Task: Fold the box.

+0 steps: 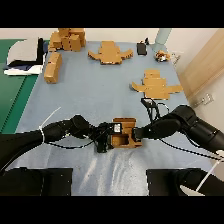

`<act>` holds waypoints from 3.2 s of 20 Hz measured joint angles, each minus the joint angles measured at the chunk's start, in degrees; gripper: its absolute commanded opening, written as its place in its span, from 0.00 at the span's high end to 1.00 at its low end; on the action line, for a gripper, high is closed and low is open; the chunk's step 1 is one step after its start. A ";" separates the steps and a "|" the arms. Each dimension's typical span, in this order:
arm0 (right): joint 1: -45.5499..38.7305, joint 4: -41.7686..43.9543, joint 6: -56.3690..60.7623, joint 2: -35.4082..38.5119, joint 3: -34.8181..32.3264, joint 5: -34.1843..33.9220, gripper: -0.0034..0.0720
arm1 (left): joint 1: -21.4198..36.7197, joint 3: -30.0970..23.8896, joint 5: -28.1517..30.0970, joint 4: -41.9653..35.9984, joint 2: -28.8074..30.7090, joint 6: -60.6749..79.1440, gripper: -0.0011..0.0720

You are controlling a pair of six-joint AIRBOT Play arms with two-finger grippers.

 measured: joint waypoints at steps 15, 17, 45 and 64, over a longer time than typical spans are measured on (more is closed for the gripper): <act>-9.51 10.45 -7.87 1.86 -5.90 1.25 0.39 | 0.00 0.00 0.00 -0.02 0.00 -0.09 0.35; -10.36 13.33 -9.66 1.88 -7.06 2.62 0.40 | 0.00 0.00 0.00 -0.02 0.00 -0.07 0.35; 1.92 0.81 4.24 -10.12 0.52 2.69 0.56 | 0.00 0.00 0.00 0.00 0.00 0.00 0.35; 8.22 -6.45 16.55 -19.47 5.14 -1.81 0.95 | 0.00 0.00 0.00 -0.11 0.00 -0.24 0.35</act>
